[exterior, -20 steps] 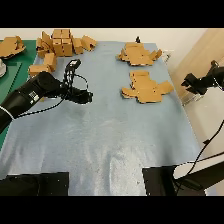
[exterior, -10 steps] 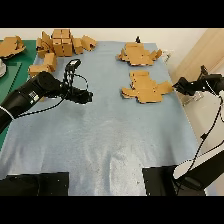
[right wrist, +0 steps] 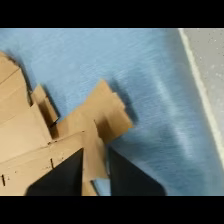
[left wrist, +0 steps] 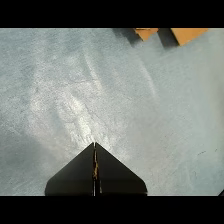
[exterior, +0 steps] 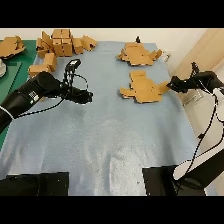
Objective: Fold the box.
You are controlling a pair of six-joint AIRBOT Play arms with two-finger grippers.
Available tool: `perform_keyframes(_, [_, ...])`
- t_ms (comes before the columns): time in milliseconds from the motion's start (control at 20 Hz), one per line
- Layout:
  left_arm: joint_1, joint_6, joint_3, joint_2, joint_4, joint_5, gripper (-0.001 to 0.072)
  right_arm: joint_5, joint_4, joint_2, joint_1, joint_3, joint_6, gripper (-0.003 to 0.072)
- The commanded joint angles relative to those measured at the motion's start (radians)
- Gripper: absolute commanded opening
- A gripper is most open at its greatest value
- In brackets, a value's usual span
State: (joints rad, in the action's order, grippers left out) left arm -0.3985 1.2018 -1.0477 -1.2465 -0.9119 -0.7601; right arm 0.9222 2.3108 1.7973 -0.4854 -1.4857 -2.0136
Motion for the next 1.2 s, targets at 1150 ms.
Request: perform_keyframes(1150, [0.000,0.003,0.000,0.000,-0.001,-0.045,0.0012,0.156,-0.300,-0.713,0.437,0.523,0.623,0.0000])
